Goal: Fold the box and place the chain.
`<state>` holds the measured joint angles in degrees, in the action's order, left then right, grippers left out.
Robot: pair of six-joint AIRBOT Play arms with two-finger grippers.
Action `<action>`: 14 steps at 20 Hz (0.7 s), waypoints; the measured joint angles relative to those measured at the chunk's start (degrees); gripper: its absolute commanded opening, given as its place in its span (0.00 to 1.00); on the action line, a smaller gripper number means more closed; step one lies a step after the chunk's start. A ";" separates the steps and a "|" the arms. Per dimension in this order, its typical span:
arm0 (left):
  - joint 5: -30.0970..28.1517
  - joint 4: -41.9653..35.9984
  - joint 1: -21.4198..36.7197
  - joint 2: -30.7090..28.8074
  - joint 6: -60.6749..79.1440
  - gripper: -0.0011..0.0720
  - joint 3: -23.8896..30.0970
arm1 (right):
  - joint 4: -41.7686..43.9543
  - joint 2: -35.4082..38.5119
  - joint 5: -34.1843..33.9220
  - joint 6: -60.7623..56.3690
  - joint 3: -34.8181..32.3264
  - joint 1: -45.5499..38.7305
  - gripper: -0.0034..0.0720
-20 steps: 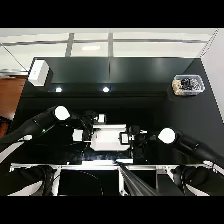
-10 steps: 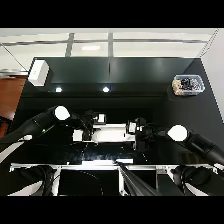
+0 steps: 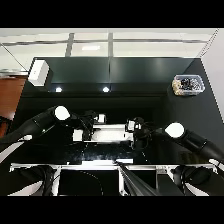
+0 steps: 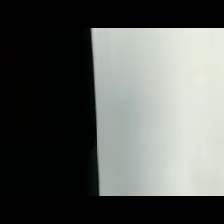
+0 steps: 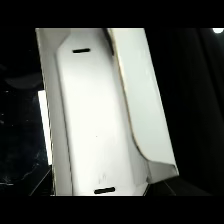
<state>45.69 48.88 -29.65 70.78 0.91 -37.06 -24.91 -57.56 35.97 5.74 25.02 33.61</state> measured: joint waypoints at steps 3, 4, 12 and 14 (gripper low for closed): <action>0.42 0.02 0.00 0.00 0.22 0.05 0.00 | 2.14 -3.50 1.46 4.61 0.02 0.00 0.99; 0.83 0.02 0.00 0.00 0.20 0.05 0.00 | 2.67 -4.85 1.73 6.14 0.02 0.00 0.98; 2.75 0.07 -0.07 0.00 -0.24 0.05 0.00 | 3.43 -8.50 2.75 7.61 0.22 -2.51 0.98; 2.86 0.04 -0.11 0.00 -0.22 0.05 0.00 | 3.02 -8.68 2.84 7.39 0.26 -2.62 0.98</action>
